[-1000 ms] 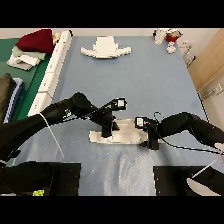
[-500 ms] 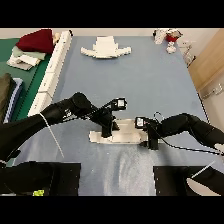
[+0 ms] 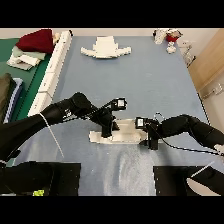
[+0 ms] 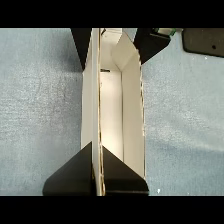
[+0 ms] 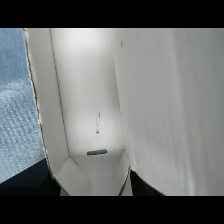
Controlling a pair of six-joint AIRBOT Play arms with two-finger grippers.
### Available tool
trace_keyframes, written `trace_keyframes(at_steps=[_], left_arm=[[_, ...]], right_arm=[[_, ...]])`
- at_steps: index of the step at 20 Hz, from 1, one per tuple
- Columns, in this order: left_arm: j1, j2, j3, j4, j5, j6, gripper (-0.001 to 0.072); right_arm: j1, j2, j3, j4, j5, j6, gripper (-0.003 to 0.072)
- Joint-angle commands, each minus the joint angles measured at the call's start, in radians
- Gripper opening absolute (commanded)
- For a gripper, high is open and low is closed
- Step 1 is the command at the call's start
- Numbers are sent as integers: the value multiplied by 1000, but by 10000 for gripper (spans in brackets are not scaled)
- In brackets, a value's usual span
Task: Fold the box.
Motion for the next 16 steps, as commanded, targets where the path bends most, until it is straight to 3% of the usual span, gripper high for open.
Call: trace_keyframes(at_steps=[1,4,7,16], left_arm=[[0,0,1,0,0,0,12],[0,0,1,0,0,0,12],[0,0,0,0,0,0,12],[0,0,1,0,0,0,12]], right_arm=[[0,1,-1,0,-2,2,528],[0,8,0,0,-2,2,552],[0,68,0,2,-3,2,688],[13,-2,-1,27,12,1,686]])
